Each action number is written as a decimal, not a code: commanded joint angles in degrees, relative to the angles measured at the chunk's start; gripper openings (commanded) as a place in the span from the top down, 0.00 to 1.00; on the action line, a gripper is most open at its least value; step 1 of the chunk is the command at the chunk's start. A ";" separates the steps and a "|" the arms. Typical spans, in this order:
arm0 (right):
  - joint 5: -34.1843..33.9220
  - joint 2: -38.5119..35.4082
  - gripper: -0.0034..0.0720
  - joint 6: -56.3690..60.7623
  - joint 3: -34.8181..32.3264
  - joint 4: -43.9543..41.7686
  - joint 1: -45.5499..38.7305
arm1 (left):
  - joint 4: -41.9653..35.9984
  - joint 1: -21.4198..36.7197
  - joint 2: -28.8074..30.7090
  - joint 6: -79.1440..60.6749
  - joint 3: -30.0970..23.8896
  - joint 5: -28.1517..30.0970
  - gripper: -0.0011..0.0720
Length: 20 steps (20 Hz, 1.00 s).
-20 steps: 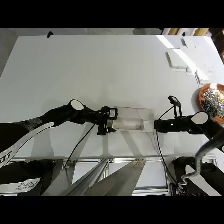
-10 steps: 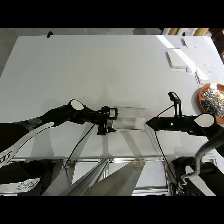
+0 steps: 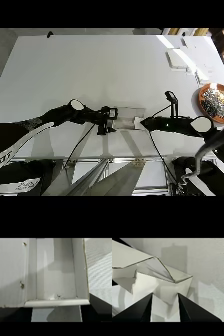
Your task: Fold the box and place the chain.
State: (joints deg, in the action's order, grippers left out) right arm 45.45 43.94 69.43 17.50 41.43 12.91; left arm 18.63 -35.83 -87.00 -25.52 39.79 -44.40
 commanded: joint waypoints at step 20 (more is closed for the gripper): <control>10.47 24.81 0.48 65.57 22.47 49.16 27.15 | 0.00 0.02 -0.04 0.00 0.04 0.00 0.61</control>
State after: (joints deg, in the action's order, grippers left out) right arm 53.34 66.50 128.38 38.74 85.41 38.92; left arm 18.61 -35.83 -87.00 -25.50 39.79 -44.40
